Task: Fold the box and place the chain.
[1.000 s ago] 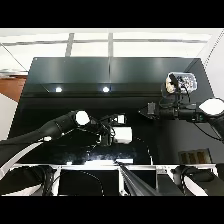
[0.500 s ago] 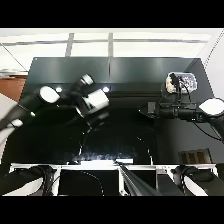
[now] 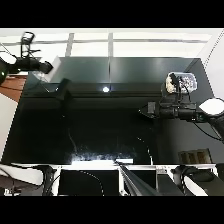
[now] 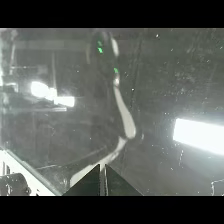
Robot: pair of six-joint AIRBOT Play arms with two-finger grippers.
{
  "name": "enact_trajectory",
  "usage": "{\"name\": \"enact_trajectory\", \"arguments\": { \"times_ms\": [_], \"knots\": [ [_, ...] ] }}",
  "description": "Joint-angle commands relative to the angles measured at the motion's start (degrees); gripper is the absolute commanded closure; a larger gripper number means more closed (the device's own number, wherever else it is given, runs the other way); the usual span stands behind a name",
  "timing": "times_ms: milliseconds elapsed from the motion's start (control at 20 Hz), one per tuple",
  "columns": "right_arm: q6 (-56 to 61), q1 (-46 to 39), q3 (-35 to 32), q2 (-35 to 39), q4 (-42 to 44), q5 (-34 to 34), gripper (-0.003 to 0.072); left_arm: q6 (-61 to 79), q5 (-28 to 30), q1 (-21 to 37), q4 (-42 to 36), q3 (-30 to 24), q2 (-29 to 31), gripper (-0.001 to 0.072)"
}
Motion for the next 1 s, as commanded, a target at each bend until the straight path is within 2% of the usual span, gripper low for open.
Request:
{"name": "enact_trajectory", "arguments": {
  "times_ms": [0, 150, 400, 500, 600, 750, 800, 950],
  "knots": [
    [0.3, 0.0, 0.1, 0.0, 0.6, 0.2, 0.0638, -12.1, -1.1, 6.0, 5.3, 13.0, -10.3, 0.0334],
    [1.3, 0.1, 0.1, 0.0, 0.8, -1.7, 0.0637, -15.0, -6.1, 7.9, 5.3, 19.5, -16.4, 0.0334],
    [1.3, 0.1, 0.1, 0.0, 0.8, -5.7, 0.0637, -14.2, -4.9, 6.6, 5.3, 20.7, -20.1, 0.0319],
    [1.3, 0.1, 0.1, 0.0, 0.9, -5.1, 0.0637, -14.3, -6.4, 6.1, 5.4, 20.7, -20.4, -0.0007],
    [1.3, 0.1, 0.1, 0.0, 0.8, -4.8, 0.0637, -14.4, -11.4, 5.9, 6.3, 23.9, -19.8, -0.0011],
    [0.5, 0.0, 0.1, 0.0, 0.8, -4.8, 0.0637, -15.1, -22.6, 5.9, 8.5, 34.5, -18.9, -0.0011],
    [0.5, 0.0, 0.1, 0.0, 0.8, -4.9, 0.0638, -16.0, -24.2, 5.8, 8.5, 35.8, -17.1, -0.0011],
    [-2.0, -0.3, 1.5, 0.0, 0.0, -5.2, 0.0637, -19.6, -24.5, 5.3, 6.7, 31.9, -8.3, 0.0003]
  ]
}}
